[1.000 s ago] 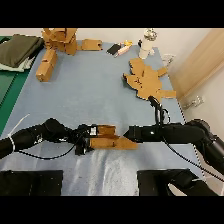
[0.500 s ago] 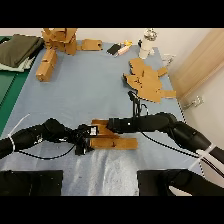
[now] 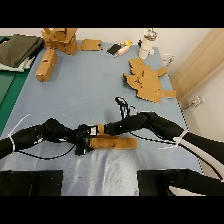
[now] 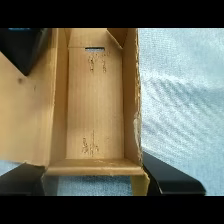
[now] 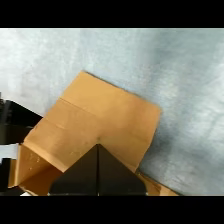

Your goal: Fold the box.

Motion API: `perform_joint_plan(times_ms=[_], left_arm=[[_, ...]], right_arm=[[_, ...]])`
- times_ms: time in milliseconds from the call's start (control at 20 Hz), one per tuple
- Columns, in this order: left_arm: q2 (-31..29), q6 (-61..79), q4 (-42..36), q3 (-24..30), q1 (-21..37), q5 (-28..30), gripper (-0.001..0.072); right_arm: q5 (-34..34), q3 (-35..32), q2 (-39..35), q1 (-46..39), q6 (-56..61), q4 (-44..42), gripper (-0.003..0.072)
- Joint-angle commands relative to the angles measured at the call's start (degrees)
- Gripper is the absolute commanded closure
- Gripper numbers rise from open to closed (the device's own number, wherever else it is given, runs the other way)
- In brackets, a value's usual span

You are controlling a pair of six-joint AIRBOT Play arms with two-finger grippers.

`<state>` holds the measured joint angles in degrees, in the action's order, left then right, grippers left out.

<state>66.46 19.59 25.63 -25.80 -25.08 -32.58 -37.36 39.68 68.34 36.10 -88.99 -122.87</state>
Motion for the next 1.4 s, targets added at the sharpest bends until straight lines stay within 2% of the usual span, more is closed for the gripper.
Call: perform_joint_plan(times_ms=[0,250,400,500,600,650,750,850,900,950,1050,1150,1350], left_arm=[[0.0,0.1,0.0,0.0,0.1,0.0,0.0199],[0.0,0.1,0.0,0.0,0.1,0.0,0.0198],[0.0,0.1,0.0,0.0,0.1,0.0,0.0198],[0.0,0.1,0.0,0.0,0.1,0.0,0.0199],[0.0,0.1,0.0,0.0,0.1,0.0,0.0198],[0.0,0.1,0.0,0.0,0.1,0.0,0.0198],[0.0,0.1,0.0,0.0,0.1,0.0,0.0199],[0.0,0.1,0.0,0.0,0.1,0.0,0.0198],[0.0,0.1,0.0,0.0,0.1,0.0,0.0198],[0.0,0.1,0.0,0.0,0.1,0.0,0.0199],[0.0,0.1,0.0,0.0,0.1,0.0,0.0199],[0.0,0.1,0.0,0.0,0.1,0.0,0.0198],[0.0,0.1,0.0,0.0,0.1,0.0,0.0198]], right_arm=[[-0.6,0.1,1.6,0.5,-3.2,0.6,0.0685],[-0.8,0.5,0.3,0.3,-6.7,1.2,0.0685],[-3.4,3.4,-6.6,0.3,-6.8,7.8,0.0685],[-8.5,5.1,-13.2,0.3,-5.2,15.0,0.0685],[-17.2,5.1,-19.5,0.3,-2.3,22.2,0.0685],[-21.8,4.5,-22.2,0.3,-2.4,23.1,0.0685],[-28.2,1.0,-27.0,1.0,-6.2,21.0,0.0685],[-33.9,-4.9,-30.6,3.0,-22.4,12.5,0.0679],[-34.4,-8.1,-31.4,4.0,-27.5,10.7,0.0510],[-32.7,-10.6,-31.5,4.8,-30.1,11.9,0.0229],[-25.6,-13.8,-30.2,5.2,-35.1,16.0,0.0228],[-17.3,-14.1,-27.1,5.2,-36.3,19.8,0.0228],[-4.3,-13.7,-20.0,5.3,-42.1,19.0,0.0228]])
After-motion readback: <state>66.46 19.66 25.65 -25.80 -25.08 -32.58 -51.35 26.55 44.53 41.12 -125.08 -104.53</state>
